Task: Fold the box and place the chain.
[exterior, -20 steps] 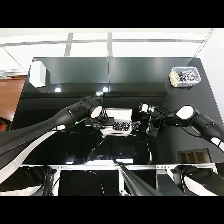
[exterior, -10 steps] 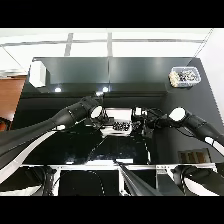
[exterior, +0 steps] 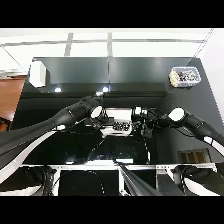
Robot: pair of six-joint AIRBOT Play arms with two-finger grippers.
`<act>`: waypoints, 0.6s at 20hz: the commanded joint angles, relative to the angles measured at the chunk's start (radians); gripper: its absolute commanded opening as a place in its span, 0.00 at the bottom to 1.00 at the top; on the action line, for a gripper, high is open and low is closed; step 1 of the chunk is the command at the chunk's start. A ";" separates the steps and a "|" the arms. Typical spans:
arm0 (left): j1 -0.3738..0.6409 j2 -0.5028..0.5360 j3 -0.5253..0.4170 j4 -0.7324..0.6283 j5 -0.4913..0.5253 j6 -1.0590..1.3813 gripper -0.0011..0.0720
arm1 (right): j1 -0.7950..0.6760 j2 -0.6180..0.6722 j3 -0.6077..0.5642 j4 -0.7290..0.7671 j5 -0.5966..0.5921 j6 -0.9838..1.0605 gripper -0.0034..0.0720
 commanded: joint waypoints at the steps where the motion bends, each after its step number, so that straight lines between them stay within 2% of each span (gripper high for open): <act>1: 0.000 0.000 0.000 0.000 0.000 0.000 0.05 | 0.001 -0.005 -0.001 0.000 -0.016 0.003 0.97; 10: 0.000 0.000 0.000 0.000 0.000 0.000 0.05 | 0.002 -0.020 -0.001 0.000 -0.043 0.013 0.96; 11: 0.000 0.000 0.000 0.000 0.000 0.000 0.05 | 0.002 -0.021 -0.001 0.000 -0.048 0.019 0.92; 12: 0.000 0.000 0.000 0.000 0.000 0.000 0.05 | 0.002 -0.020 -0.001 0.000 -0.049 0.022 0.75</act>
